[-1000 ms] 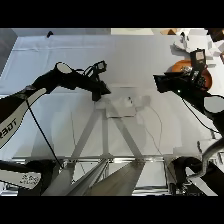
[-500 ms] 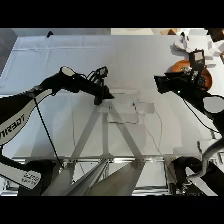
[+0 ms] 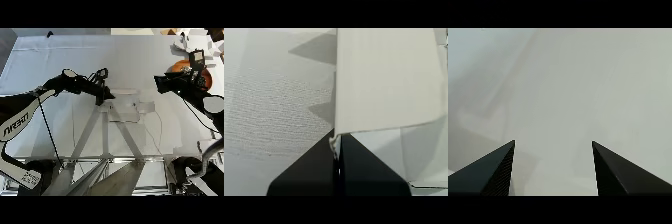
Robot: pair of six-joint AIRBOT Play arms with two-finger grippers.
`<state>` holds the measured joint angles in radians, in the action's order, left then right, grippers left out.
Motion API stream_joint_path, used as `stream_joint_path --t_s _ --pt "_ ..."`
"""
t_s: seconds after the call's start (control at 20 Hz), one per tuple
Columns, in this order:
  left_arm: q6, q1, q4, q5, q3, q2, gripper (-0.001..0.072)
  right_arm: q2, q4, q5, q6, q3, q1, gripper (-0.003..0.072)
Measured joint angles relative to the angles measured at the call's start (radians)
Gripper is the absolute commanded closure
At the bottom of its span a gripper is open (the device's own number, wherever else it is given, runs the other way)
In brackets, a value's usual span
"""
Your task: Fold the box and place the chain.
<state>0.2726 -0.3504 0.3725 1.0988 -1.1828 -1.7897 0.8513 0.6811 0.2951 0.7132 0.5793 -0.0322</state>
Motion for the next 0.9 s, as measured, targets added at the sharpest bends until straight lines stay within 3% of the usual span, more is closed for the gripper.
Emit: stream_joint_path --t_s 0.9 --pt "0.057 0.0 0.051 -0.027 0.0 -0.003 0.0702 0.0 0.0 0.001 0.0 0.0 0.0 0.0159"
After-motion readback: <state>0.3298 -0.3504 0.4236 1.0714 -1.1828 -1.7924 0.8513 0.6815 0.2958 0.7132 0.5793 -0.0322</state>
